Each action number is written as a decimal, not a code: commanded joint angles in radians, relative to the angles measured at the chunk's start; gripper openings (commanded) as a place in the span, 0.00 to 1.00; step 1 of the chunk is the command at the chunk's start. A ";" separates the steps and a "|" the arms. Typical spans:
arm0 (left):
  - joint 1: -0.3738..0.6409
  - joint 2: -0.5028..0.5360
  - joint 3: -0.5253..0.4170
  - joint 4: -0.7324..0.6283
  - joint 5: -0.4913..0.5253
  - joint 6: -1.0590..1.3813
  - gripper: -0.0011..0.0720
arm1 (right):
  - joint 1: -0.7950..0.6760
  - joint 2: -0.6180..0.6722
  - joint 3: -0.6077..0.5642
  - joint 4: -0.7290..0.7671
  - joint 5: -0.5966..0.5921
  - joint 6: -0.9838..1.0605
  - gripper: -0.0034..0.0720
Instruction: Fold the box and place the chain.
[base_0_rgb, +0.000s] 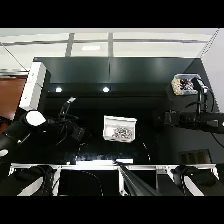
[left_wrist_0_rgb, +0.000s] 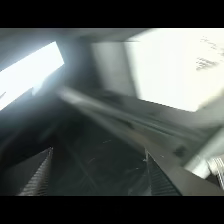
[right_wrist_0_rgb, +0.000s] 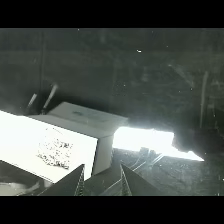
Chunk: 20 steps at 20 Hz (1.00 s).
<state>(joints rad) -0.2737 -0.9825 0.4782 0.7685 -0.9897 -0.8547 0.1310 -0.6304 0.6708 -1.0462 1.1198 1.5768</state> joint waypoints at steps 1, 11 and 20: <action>0.067 -0.081 -0.060 -0.335 0.006 0.806 0.99 | 0.000 0.000 0.000 -0.002 -0.004 0.023 0.43; -0.091 -0.336 0.139 -0.268 0.003 1.251 0.99 | 0.000 -0.001 0.000 -0.001 0.003 0.057 0.42; -0.152 -0.389 0.187 -0.235 -0.019 1.192 0.99 | 0.000 -0.001 0.000 -0.002 0.003 0.069 0.42</action>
<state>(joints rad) -0.4042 -1.3628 0.6575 0.5312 -1.0176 0.3470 0.1310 -0.6304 0.6708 -1.0477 1.1229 1.6440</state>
